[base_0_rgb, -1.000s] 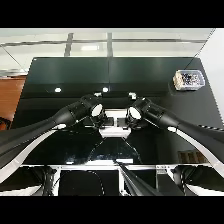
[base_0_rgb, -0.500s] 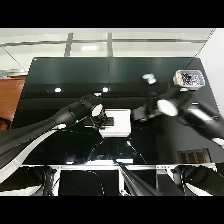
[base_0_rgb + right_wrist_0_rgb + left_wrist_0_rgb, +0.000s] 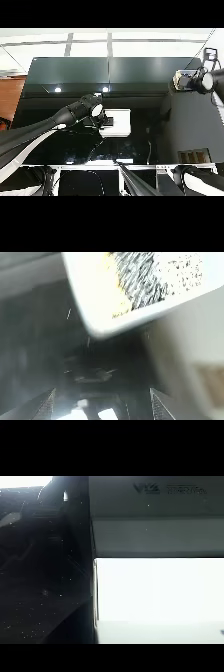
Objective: Fold the box and place the chain.
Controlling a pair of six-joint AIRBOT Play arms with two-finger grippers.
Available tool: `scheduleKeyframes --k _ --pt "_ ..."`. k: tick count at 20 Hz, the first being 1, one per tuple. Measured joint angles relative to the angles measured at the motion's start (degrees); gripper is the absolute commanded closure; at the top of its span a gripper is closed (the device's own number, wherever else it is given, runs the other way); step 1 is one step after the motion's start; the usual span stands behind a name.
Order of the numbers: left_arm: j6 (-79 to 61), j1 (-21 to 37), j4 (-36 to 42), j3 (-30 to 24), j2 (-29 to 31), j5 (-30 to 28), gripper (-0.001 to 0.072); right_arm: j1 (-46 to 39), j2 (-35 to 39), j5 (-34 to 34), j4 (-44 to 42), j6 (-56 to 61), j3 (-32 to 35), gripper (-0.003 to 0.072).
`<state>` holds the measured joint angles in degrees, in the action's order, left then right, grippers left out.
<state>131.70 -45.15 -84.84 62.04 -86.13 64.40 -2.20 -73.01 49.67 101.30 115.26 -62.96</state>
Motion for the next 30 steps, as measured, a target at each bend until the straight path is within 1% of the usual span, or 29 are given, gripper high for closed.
scheduleKeyframes --k 2,3,4,5,7,9,11,17,18,19,20,21,22,23,24,27,30 --pt "0.0 0.0 -0.1 0.0 0.0 0.5 0.0683 -4.5 -8.3 3.3 -5.0 1.7 -9.3 -0.0034" --pt "-0.2 0.0 -0.1 0.0 0.0 0.5 0.0683 -6.0 -12.3 5.5 -7.1 3.0 -14.2 0.005" --pt "-0.2 0.0 -0.2 0.0 0.0 0.5 0.0683 -7.3 -16.1 7.9 -9.0 4.2 -19.1 0.0079" --pt "-0.2 0.0 -0.2 0.0 0.0 0.7 0.0683 -8.4 -19.8 10.3 -11.4 5.7 -23.8 0.0079" --pt "-0.2 0.0 -0.2 0.0 0.0 1.2 0.0683 -10.0 -25.7 13.3 -15.9 8.5 -31.1 0.008" --pt "-0.2 0.0 -0.2 0.0 0.0 1.9 0.0683 -10.9 -29.8 14.6 -19.8 10.8 -35.2 0.008" --pt "-0.1 0.0 -0.2 0.0 0.0 2.2 0.0683 -11.5 -32.4 15.3 -22.2 12.3 -37.4 0.008" --pt "-0.1 0.0 -0.1 0.0 0.0 2.6 0.0683 -12.0 -36.5 15.5 -25.0 14.2 -39.5 0.0082" --pt "-0.1 0.0 -0.1 0.0 0.0 2.7 0.0683 -12.0 -37.1 15.5 -25.2 14.3 -39.6 0.0142" --pt "-0.1 0.0 -0.1 0.0 0.0 2.7 0.0683 -12.0 -37.5 15.5 -25.5 14.3 -39.6 0.0144" --pt "-0.1 0.0 -0.1 0.0 0.0 2.7 0.0683 -12.0 -37.9 15.5 -25.7 14.3 -39.7 0.0252" --pt "-0.1 0.0 -0.1 0.0 0.0 2.7 0.0683 -12.0 -38.2 15.4 -26.0 14.1 -39.8 0.0275" --pt "-0.1 0.0 -0.1 0.0 0.0 2.7 0.0683 -12.0 -38.5 15.4 -26.0 13.6 -39.8 0.0484" --pt "-0.1 0.0 -0.1 0.0 0.0 2.7 0.0683 -12.1 -38.6 15.2 -26.1 12.7 -39.8 0.0647" --pt "-0.1 0.0 -0.1 0.0 0.0 2.7 0.0683 -12.1 -38.8 15.5 -26.0 11.5 -39.8 0.0675" --pt "-0.1 0.0 -0.1 0.0 0.0 2.7 0.0683 -12.4 -37.6 16.0 -26.9 5.8 -39.8 0.0676" --pt "-0.1 0.0 -0.1 0.0 0.0 2.7 0.0683 -13.0 -33.4 16.0 -27.4 -3.4 -39.8 0.0677"
